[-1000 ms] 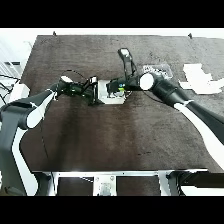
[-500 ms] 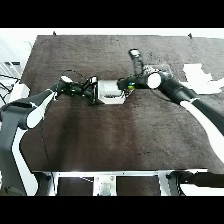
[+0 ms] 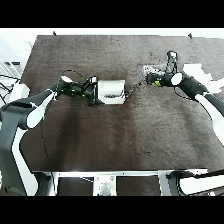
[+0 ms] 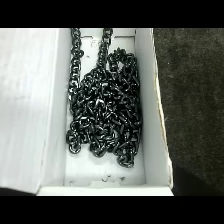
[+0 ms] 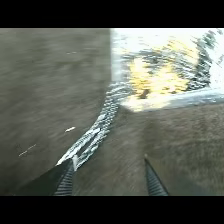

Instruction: Fold the box and place the chain.

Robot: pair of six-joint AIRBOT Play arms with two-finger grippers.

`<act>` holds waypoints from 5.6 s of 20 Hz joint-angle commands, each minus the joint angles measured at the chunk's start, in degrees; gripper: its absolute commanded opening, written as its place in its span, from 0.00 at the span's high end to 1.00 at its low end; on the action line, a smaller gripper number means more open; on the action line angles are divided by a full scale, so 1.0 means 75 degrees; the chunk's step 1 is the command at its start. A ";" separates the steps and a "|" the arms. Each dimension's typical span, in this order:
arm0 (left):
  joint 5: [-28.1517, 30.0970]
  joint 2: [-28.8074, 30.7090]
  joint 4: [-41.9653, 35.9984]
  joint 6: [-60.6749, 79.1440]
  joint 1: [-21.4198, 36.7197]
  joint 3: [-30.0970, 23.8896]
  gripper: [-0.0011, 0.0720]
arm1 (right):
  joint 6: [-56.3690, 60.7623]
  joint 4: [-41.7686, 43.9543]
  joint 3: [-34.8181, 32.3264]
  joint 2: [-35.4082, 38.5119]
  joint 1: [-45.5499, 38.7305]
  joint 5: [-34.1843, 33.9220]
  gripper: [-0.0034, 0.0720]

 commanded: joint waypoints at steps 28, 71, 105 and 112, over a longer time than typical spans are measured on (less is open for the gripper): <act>0.0003 0.0000 0.0003 0.0000 0.0000 0.0003 0.60 | -0.0933 0.0329 0.1827 0.0769 0.0723 0.2649 0.95; -0.0003 0.0000 0.0003 0.0000 0.0000 0.0003 0.60 | -0.1239 0.0213 -0.0868 0.1087 0.3427 0.0210 0.95; 0.0000 0.0000 0.0003 0.0000 0.0000 0.0003 0.60 | -0.2926 -0.0580 -0.0219 0.2218 0.3051 0.0286 0.55; 0.0000 0.0000 0.0003 0.0000 0.0000 0.0003 0.60 | -0.5368 0.0927 -0.0052 0.2396 0.1358 0.0338 0.41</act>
